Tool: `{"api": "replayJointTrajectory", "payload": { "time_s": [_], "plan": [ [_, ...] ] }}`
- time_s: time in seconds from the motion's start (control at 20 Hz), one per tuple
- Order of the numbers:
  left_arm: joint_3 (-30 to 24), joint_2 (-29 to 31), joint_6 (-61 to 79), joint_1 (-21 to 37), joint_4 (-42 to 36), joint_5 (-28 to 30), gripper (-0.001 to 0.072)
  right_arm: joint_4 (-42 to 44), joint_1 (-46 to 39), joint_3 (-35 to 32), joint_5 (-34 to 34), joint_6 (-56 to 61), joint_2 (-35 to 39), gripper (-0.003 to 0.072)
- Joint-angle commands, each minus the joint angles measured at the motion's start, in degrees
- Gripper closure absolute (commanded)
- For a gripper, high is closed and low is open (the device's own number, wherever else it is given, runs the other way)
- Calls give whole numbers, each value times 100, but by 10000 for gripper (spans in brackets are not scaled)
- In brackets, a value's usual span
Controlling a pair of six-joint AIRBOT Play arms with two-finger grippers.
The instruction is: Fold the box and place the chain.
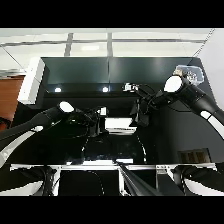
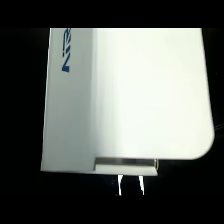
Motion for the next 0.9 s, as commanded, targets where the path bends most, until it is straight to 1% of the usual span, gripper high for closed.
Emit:
{"api": "replayJointTrajectory", "payload": {
  "time_s": [0.0,0.1,0.15,0.2,0.25,0.3,0.45,0.5,0.55,0.85],
  "plan": [
    [2,-4,4,-2,0,-4,372,-81,24,-7,-188,-179,-4,-24],
    [2,-4,4,-2,0,-4,372,-81,24,-7,-186,-214,-4,-22],
    [2,-4,4,-2,0,-4,372,-79,26,-7,-179,-214,-7,18],
    [2,-4,4,-2,0,-4,372,-81,46,-9,-181,-214,-7,18],
    [2,-4,4,-2,0,-4,372,-76,70,-9,-179,-219,-15,49],
    [2,-4,4,-2,0,-4,372,-83,118,-11,-151,-227,-24,209],
    [2,-4,4,-2,0,-4,372,-120,234,-20,-157,-232,-33,216],
    [2,-4,4,-2,0,-4,371,-120,234,-20,-153,-232,-33,341],
    [2,-4,4,-2,0,-4,371,-127,234,-20,-111,-232,-33,442],
    [2,-4,4,-2,0,-4,371,-170,234,-22,4,-229,-33,443]
  ]
}}
